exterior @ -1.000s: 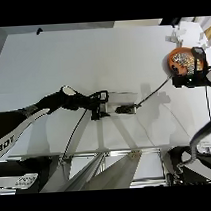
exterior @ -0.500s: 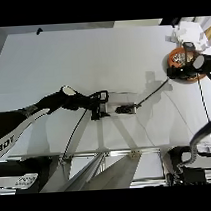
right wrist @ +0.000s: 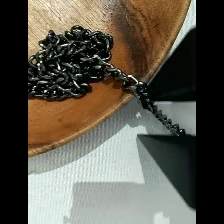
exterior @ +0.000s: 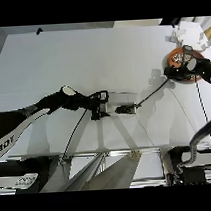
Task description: Fold the box and place the chain.
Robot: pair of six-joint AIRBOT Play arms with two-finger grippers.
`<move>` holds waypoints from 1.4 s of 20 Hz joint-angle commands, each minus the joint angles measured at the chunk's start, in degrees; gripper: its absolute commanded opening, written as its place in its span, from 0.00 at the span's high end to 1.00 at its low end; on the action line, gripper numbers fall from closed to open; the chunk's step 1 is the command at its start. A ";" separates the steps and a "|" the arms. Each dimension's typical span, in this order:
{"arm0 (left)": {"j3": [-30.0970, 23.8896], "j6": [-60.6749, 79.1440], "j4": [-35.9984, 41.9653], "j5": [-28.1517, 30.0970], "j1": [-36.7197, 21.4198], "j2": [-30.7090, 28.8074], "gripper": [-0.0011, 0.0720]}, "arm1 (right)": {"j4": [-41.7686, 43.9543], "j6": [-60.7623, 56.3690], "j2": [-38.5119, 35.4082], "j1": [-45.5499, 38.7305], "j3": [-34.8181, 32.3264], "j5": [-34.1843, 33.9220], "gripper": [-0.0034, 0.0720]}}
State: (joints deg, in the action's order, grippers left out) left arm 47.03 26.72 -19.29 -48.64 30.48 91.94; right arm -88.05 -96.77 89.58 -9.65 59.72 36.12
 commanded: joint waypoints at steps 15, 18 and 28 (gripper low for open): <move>0.02 0.00 -0.02 0.00 -0.02 0.00 0.97 | 3.02 13.35 -30.23 8.20 0.02 14.47 0.93; 0.02 0.00 0.00 0.00 -0.02 0.00 0.97 | 3.28 14.78 -35.19 11.89 0.02 17.62 0.93; 0.02 0.00 0.00 0.00 -0.02 0.00 0.97 | 5.84 14.80 -46.36 27.65 0.02 26.47 0.93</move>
State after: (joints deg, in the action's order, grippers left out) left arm 47.03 26.70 -19.29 -48.66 30.48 91.94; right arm -83.00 -82.06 46.06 13.76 59.70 59.99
